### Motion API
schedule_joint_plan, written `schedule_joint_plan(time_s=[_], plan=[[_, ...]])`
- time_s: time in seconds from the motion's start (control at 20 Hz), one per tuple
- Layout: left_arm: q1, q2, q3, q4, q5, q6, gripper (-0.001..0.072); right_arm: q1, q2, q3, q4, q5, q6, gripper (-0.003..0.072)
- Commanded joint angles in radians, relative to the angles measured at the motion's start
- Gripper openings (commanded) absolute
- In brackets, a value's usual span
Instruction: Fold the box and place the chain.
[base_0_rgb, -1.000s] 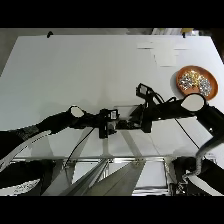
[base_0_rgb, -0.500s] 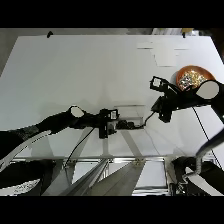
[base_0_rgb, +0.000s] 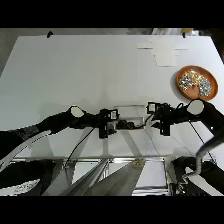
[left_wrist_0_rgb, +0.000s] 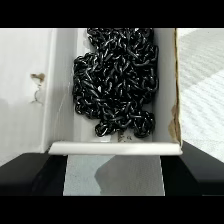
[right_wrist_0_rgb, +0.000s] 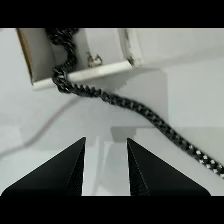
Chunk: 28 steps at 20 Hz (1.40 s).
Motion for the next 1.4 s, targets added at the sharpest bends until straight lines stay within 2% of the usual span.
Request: schedule_joint_plan(time_s=[0.0, 0.15, 0.25, 0.4, 0.6, 0.7, 0.8, 1.05, 1.15, 1.35], plan=[[0.0, 0.001, 0.0, 0.0, 0.0, 0.0, 0.0207, 0.01, -0.001, -0.034, 0.143, -0.029, -0.14, 0.029], [0.0, 0.001, 0.0, 0.0, 0.0, 0.0, 0.0207, 0.082, -0.003, -0.034, 0.124, -0.06, -0.142, 0.0287], [0.0, 0.001, 0.0, 0.0, 0.0, 0.0, 0.0207, 0.1, -0.003, -0.034, 0.115, -0.089, -0.133, 0.0229], [0.0, 0.001, 0.0, 0.0, 0.0, 0.0, 0.0207, 0.101, -0.003, -0.034, 0.115, -0.083, -0.127, 0.0214], [0.0, 0.001, 0.0, 0.0, 0.0, 0.0, 0.0207, 0.1, -0.003, -0.034, 0.099, -0.044, -0.127, 0.0023], [0.0, 0.001, 0.0, 0.0, 0.0, 0.0, 0.0207, 0.1, 0.001, -0.034, 0.023, 0.007, -0.092, 0.0016], [0.0, 0.001, 0.0, 0.0, 0.0, 0.0, 0.0207, 0.1, 0.027, -0.033, -0.05, 0.008, 0.037, 0.0016], [0.0, 0.001, 0.0, 0.0, 0.0, 0.0, 0.0207, 0.1, 0.179, 0.003, -0.045, 0.033, 0.23, 0.0016], [0.0, 0.001, 0.0, 0.0, 0.0, 0.0, 0.0207, 0.1, 0.227, 0.037, 0.012, 0.036, 0.33, 0.0016], [0.0, 0.001, 0.0, 0.0, 0.0, 0.0, 0.0207, 0.1, 0.287, 0.102, 0.236, 0.074, 0.337, 0.0016]])
